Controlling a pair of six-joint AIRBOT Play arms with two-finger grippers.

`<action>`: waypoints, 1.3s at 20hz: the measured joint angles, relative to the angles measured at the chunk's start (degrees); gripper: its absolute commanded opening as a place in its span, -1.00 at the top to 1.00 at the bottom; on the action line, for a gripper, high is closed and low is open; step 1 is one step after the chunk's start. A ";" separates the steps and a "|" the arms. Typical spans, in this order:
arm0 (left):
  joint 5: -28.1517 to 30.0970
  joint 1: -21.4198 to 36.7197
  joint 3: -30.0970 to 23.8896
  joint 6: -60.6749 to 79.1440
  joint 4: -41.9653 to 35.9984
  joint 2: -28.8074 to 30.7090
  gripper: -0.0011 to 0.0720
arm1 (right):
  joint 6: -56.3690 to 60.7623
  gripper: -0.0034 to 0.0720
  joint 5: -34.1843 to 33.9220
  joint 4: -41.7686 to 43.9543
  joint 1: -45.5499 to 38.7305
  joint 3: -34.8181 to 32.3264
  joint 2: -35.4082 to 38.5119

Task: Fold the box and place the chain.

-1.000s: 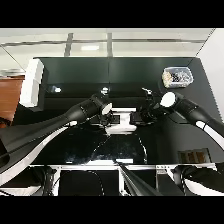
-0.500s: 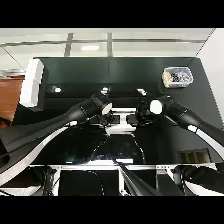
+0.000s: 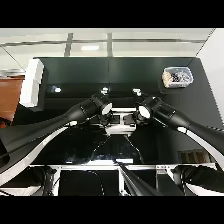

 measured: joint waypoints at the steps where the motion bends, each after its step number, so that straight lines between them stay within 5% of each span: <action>1: 0.00 0.00 0.00 0.00 0.00 0.00 0.89 | 0.44 0.41 0.28 -0.17 0.22 0.07 -0.22; 2: 0.00 0.00 0.00 0.00 -0.02 0.00 0.89 | 1.05 0.42 0.48 -0.22 0.31 0.17 -0.39; 4: 0.04 0.00 0.00 0.04 -0.04 0.00 0.89 | 1.36 0.86 0.79 -0.24 0.48 0.20 -0.63; 9: 0.13 0.00 0.00 -0.09 -0.26 -0.02 0.89 | 2.01 0.86 0.74 0.13 0.59 0.24 -0.76; 10: 0.11 0.00 0.02 -0.09 -0.22 -0.02 0.89 | 2.01 0.76 0.74 0.24 0.59 0.26 -0.81; 11: 0.07 0.00 0.02 -0.02 -0.15 -0.02 0.89 | 1.84 0.21 0.70 0.26 0.59 0.24 -0.81; 12: -0.15 0.00 0.02 0.33 0.04 0.00 0.89 | 1.79 0.13 0.85 0.46 0.57 0.24 -0.90; 21: -0.15 0.00 0.00 0.07 0.02 0.00 0.89 | 0.50 0.16 0.61 3.82 -0.68 0.24 -0.87; 22: -0.15 0.00 0.00 0.07 0.02 0.00 0.89 | 0.31 0.37 0.61 3.98 -0.79 0.24 -0.87; 26: -0.13 0.00 0.02 -0.07 0.02 0.00 0.89 | 0.11 0.50 0.68 3.93 -1.01 0.24 -1.42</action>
